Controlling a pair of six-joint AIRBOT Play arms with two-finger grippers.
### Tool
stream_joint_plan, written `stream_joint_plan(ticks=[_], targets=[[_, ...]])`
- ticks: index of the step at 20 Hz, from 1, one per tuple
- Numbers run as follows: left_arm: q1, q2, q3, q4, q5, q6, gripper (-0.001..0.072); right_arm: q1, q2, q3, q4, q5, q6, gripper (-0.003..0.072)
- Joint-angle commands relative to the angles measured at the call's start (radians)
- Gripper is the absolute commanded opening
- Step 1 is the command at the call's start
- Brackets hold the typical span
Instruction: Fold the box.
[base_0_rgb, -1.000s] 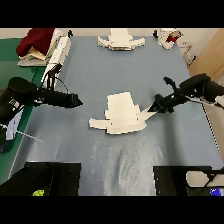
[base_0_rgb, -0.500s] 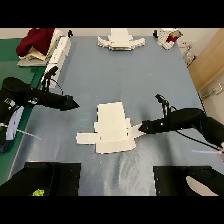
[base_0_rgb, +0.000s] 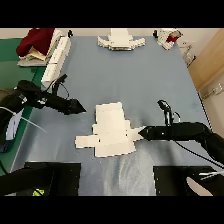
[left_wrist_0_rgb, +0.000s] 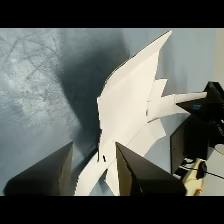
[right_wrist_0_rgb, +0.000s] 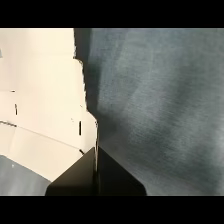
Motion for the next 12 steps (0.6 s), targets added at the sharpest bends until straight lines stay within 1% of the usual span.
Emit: stream_joint_plan(ticks=[1, 5, 8, 10, 12], targets=[[-0.032, -0.155, 0.031, -0.102, -0.064, 0.143, 0.0401, 0.003, 0.01, -0.011, 0.0, 0.011, -0.003, 0.0003], [-0.121, -0.333, 0.166, -0.101, -0.085, 0.158, 0.0401, 0.003, 0.01, -0.011, 0.0, 0.01, -0.002, 0.0003], [-0.178, -0.444, 0.267, -0.098, -0.164, 0.155, 0.0401, 0.003, 0.01, -0.011, 0.0, 0.01, -0.002, 0.0003], [-0.201, -0.489, 0.304, -0.098, -0.196, 0.155, 0.04, 0.003, 0.01, -0.011, 0.0, 0.01, -0.002, 0.0003], [-0.221, -0.512, 0.325, -0.098, -0.218, 0.159, 0.04, 0.003, 0.01, -0.011, 0.0, 0.01, -0.002, 0.0002]])
